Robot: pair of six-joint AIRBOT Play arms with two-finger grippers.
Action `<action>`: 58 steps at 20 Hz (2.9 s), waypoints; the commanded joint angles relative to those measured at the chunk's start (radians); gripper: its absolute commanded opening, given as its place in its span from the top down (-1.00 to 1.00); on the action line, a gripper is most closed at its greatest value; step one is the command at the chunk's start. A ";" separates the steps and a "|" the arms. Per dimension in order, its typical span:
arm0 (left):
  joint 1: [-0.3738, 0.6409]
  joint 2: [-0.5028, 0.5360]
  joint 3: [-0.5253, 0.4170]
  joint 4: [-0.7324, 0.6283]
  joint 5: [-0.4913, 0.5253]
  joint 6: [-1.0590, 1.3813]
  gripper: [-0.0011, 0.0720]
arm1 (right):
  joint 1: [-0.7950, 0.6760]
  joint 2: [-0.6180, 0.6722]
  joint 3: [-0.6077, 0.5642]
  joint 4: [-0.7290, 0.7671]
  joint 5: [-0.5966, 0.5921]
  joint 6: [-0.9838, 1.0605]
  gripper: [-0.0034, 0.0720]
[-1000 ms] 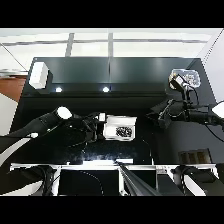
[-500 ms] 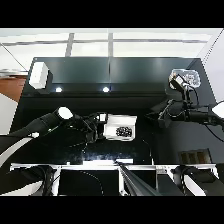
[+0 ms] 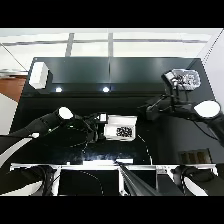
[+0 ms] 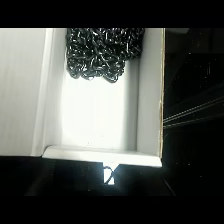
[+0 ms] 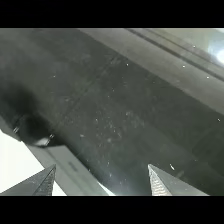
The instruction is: Fold the box and place the chain.
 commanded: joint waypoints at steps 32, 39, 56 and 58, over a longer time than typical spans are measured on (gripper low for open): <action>-0.001 -0.001 0.000 -0.003 -0.002 0.000 0.01 | 0.243 -0.053 0.000 -0.207 0.194 -0.232 0.12; -0.001 -0.001 0.000 -0.003 -0.002 0.000 0.01 | 0.243 -0.059 -0.002 -0.208 0.196 -0.231 0.12; -0.001 -0.001 0.000 -0.003 -0.002 0.000 0.01 | 0.255 -0.076 -0.002 -0.222 0.193 -0.230 0.12; -0.001 -0.001 0.000 -0.003 -0.002 0.000 0.01 | 0.257 -0.091 -0.002 -0.222 0.193 -0.230 0.12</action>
